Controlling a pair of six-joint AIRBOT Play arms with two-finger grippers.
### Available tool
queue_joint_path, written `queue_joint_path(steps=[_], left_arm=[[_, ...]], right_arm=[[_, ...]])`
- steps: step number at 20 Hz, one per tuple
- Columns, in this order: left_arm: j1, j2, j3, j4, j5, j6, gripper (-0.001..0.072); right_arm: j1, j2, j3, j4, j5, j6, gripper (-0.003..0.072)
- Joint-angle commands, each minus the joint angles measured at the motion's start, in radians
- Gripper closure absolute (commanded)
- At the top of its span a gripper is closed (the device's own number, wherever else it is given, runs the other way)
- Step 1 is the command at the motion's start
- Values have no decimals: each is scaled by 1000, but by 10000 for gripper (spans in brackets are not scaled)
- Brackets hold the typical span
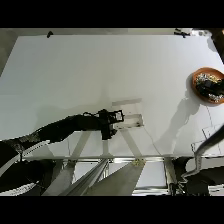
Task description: Fold the box and place the chain.
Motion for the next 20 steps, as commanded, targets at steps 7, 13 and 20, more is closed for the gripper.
queue_joint_path(steps=[7, 13, 20], left_arm=[[0, 0, 0, 0, 0, 0, 452], [0, 0, 0, 0, 0, 0, 452], [0, 0, 0, 0, 0, 0, 452]], right_arm=[[-1, 233, 3, 11, 38, -9, 675], [-1, 381, 3, 12, 119, -34, 675], [-1, 556, 3, 87, 253, -60, 675]])
